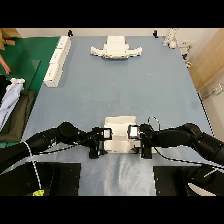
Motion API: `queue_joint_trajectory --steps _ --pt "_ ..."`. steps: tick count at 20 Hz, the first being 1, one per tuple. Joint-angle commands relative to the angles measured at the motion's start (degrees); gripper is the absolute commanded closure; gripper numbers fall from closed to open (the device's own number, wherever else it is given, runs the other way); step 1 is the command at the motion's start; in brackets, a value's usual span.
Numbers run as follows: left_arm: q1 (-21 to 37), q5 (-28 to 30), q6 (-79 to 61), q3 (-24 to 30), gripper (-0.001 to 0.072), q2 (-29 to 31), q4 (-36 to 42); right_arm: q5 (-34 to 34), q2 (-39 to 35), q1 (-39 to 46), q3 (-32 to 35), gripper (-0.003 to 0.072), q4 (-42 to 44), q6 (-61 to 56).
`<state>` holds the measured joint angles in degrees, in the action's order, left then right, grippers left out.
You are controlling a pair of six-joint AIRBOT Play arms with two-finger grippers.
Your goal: Fold the box.
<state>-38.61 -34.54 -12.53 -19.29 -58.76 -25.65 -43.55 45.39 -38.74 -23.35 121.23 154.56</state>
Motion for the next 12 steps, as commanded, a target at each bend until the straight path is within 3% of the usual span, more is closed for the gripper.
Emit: queue_joint_trajectory --steps 1,5,6,7,10,11,12 --pt "0.00 -0.07 -0.04 0.00 0.0309 0.02 -0.04 -0.02 0.02 0.04 0.00 0.0076 0.20 0.07" --pt "0.00 -0.07 -0.07 0.00 0.0309 0.02 -0.04 -1.38 -0.04 0.09 -0.02 0.0079 -0.11 -1.27" --pt "0.00 -0.07 -0.04 0.00 0.0309 0.02 -0.04 -2.32 -0.13 0.11 -0.15 0.0108 -1.18 -3.58" --pt "0.00 -0.04 -0.04 0.00 0.0309 0.02 -0.04 -3.69 -0.17 0.11 -0.57 0.0184 -2.84 -7.37" --pt "0.00 -0.07 -0.04 0.00 0.0309 0.02 -0.04 -10.03 -0.17 0.11 -3.72 0.0565 -12.74 -26.36" --pt "0.00 -0.07 -0.04 0.00 0.0309 0.02 -0.04 -12.26 -0.20 0.11 -4.87 0.0658 -16.85 -33.70" --pt "0.00 -0.07 -0.04 0.00 0.0309 0.02 -0.04 -14.95 -0.22 0.11 -6.12 0.0675 -20.98 -41.11"
